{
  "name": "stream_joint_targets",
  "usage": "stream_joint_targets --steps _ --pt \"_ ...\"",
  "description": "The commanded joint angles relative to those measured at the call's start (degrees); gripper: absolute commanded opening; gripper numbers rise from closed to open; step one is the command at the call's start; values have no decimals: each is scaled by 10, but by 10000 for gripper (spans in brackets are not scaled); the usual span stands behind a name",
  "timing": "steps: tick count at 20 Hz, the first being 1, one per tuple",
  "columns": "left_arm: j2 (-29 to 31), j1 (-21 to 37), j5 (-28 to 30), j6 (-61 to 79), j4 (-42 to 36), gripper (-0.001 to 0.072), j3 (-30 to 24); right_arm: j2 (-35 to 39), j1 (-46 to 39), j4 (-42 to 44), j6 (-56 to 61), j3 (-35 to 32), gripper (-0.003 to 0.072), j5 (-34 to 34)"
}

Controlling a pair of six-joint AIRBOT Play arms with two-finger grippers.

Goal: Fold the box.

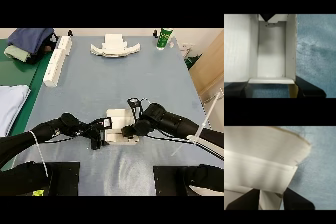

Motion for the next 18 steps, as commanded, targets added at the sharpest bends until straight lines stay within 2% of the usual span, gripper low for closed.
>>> stream_joint_targets --steps 1,3,5,6,7,8,9,15,16,18 --pt "0 0 0 0 0 471 0 -28 16 -24 80 11 417 -5" --pt "0 0 0 0 0 471 0 -28 16 -28 104 12 343 -14" --pt "0 0 0 0 0 471 0 -28 16 -37 119 12 318 -24" --pt "0 0 0 0 0 471 0 -28 16 -40 120 12 209 -26" --pt "0 0 0 0 0 471 0 -28 16 -46 120 12 141 -26" --pt "0 0 0 0 0 471 0 -28 16 -50 120 12 130 -26" --pt "0 0 0 0 0 471 0 -28 16 -51 120 12 4 -27" --pt "0 0 0 0 0 471 0 -28 16 -53 119 12 3 -35" --pt "0 0 0 0 0 471 0 -27 16 -52 119 12 30 -36" --pt "0 0 0 0 0 471 0 -25 16 -47 119 12 388 -37"
